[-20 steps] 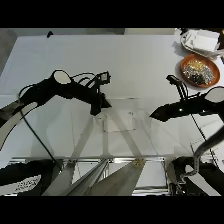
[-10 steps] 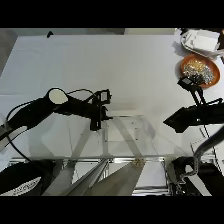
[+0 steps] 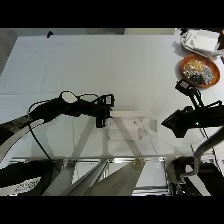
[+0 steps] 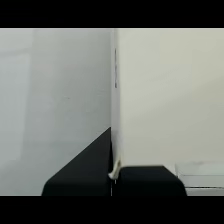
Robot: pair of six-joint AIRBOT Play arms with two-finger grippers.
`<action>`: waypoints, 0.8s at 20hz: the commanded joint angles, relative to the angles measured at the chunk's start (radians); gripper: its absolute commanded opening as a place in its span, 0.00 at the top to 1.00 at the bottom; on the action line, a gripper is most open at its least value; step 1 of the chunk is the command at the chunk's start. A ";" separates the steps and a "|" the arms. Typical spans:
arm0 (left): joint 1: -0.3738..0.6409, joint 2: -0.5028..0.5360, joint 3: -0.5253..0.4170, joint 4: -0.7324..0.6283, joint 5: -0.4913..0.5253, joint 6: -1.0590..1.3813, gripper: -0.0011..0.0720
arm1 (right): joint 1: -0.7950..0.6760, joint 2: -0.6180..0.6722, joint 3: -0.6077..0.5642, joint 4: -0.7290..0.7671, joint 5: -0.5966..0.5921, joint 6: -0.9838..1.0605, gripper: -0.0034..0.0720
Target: Fold the box and place the chain.
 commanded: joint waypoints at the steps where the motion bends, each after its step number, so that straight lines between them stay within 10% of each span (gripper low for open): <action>1: 0.000 -0.029 0.035 -0.006 0.026 0.024 0.99 | 0.000 0.000 -0.023 0.010 -0.047 -0.111 0.83; 16: -0.002 -0.099 0.043 -0.011 0.028 0.042 0.98 | 0.000 -0.038 -0.023 0.008 -0.140 -0.227 0.83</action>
